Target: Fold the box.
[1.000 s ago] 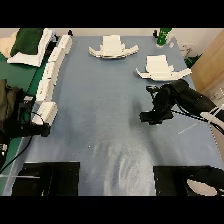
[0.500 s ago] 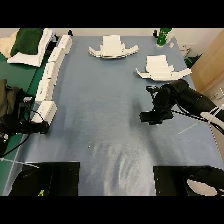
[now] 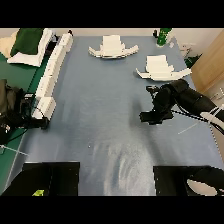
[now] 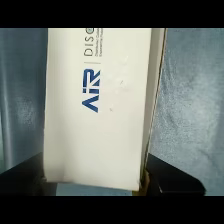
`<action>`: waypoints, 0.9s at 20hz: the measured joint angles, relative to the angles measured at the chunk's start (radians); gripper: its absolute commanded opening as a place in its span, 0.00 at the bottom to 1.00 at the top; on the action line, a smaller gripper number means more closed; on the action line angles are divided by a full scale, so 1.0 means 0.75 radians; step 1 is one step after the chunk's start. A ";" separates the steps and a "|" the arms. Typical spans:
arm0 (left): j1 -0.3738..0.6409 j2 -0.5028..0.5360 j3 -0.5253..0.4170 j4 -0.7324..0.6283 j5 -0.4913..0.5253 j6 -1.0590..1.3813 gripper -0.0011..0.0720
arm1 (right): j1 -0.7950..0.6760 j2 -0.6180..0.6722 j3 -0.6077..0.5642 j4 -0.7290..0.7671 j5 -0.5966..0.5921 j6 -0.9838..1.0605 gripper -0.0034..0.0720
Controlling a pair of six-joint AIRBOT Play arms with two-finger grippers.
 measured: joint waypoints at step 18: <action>0.166 -0.105 0.136 -0.130 -0.092 0.130 0.75 | 0.000 0.000 -0.001 0.001 0.000 0.001 0.07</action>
